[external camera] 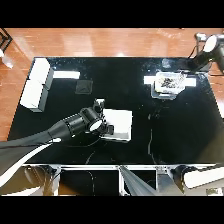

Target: Fold the box and place the chain.

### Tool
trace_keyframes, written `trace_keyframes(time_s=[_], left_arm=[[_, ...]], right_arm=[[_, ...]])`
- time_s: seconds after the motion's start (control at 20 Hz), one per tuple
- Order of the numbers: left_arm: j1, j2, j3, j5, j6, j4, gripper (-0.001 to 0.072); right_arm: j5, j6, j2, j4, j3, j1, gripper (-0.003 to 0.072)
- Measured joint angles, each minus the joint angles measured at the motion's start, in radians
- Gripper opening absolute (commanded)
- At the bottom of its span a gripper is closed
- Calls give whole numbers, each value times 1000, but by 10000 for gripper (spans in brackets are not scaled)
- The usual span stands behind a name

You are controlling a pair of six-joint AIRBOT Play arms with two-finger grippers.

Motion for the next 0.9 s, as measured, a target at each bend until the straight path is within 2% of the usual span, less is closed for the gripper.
trace_keyframes(time_s=[0.4,0.9], left_arm=[[0,0,0,-2,0,0,23],[0,0,0,-5,1,0,23]], right_arm=[[-13,-70,253,170,5,-51,22],[-42,-92,336,204,5,-59,23]])
